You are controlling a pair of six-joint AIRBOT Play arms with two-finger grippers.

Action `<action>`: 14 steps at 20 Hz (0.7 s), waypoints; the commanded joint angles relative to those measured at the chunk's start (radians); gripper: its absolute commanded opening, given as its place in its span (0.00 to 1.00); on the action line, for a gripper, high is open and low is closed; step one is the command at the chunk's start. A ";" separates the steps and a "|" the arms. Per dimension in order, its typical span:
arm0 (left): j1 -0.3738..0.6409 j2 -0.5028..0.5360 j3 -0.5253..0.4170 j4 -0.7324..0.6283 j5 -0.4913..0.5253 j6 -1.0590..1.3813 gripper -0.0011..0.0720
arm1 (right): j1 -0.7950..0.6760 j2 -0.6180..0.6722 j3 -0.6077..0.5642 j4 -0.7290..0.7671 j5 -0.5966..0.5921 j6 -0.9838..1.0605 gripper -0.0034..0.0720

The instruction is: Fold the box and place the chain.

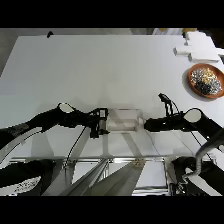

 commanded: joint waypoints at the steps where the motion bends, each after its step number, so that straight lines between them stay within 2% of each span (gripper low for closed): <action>1: 0.000 0.000 0.000 0.000 0.000 0.000 0.36 | 0.008 0.080 0.000 0.018 0.027 -0.007 0.16; 4: 0.000 0.000 0.000 0.000 0.000 0.000 0.36 | 0.008 0.098 0.000 0.040 0.058 0.011 0.34; 8: 0.001 0.000 0.000 0.000 0.000 0.000 0.36 | 0.019 0.099 0.000 0.064 0.068 0.011 0.34; 14: 0.000 0.000 0.000 0.000 0.000 0.000 0.36 | 0.136 0.057 0.000 0.061 -0.035 0.050 0.35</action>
